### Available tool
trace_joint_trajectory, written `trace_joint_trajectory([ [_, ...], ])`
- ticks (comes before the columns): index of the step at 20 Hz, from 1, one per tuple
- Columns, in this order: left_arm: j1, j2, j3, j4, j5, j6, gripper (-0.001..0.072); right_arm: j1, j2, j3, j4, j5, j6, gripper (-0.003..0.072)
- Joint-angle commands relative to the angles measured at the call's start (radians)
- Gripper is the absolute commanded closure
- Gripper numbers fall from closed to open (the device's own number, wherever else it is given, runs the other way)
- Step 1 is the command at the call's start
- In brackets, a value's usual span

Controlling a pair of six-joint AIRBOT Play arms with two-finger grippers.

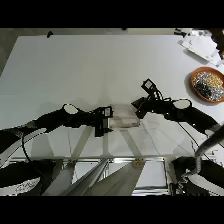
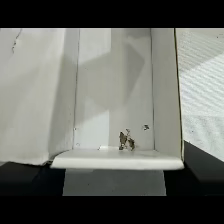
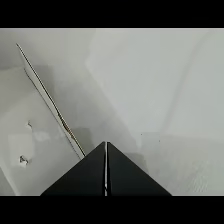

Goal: Fold the box and place the chain.

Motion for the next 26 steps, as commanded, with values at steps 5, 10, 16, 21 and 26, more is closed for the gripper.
trace_joint_trajectory([
  [5,-0.001,0.0,0.0,0.0,0.002,0.0,0.0698,-0.035,0.208,0.084,-0.35,0.113,0.248,0.0677],
  [10,-0.001,0.0,0.0,0.0,0.001,0.0,0.0698,-0.166,0.358,0.084,-0.779,0.436,0.432,0.0677],
  [16,-0.001,0.0,0.0,0.0,0.001,0.0,0.0698,-0.078,0.269,0.077,-0.859,0.593,0.157,0.0674],
  [21,-0.001,0.0,0.0,0.0,0.002,0.0,0.0698,0.021,0.116,0.074,-0.777,0.46,0.135,0.0608],
  [26,-0.001,0.0,0.0,0.0,0.001,0.0,0.0698,0.055,0.047,0.074,-0.773,0.317,0.136,0.0395],
])
